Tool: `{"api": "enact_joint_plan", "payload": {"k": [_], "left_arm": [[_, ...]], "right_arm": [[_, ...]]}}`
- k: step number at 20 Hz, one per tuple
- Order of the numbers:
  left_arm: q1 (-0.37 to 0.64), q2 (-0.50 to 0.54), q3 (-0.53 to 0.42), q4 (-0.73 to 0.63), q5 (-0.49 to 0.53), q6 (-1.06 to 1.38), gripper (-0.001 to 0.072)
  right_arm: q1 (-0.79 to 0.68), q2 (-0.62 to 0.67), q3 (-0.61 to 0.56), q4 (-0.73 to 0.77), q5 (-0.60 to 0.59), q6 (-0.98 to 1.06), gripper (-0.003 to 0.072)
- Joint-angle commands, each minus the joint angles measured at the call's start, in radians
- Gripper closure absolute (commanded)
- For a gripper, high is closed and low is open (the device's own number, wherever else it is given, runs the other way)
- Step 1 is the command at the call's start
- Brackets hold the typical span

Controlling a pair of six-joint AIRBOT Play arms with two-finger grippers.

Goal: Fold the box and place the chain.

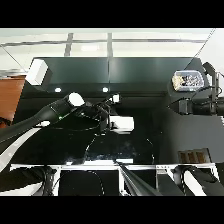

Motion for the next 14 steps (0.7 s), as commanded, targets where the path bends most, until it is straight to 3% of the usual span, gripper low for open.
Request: {"api": "enact_joint_plan", "payload": {"k": [1,9,14], "left_arm": [[-0.001,-0.003,0.001,0.008,-0.027,-0.007,-0.0001],[-0.039,-0.003,0.001,0.119,-0.031,-0.006,-0.0001],[-0.085,-0.016,0.001,0.142,0.105,-0.011,-0.0001]], "right_arm": [[0.0,0.0,-0.001,0.0,-0.004,0.0,0.0673],[0.0,0.0,-0.001,0.0,-0.02,0.0,0.0672],[0.0,0.0,-0.001,0.0,-0.022,0.0,0.0673]]}}
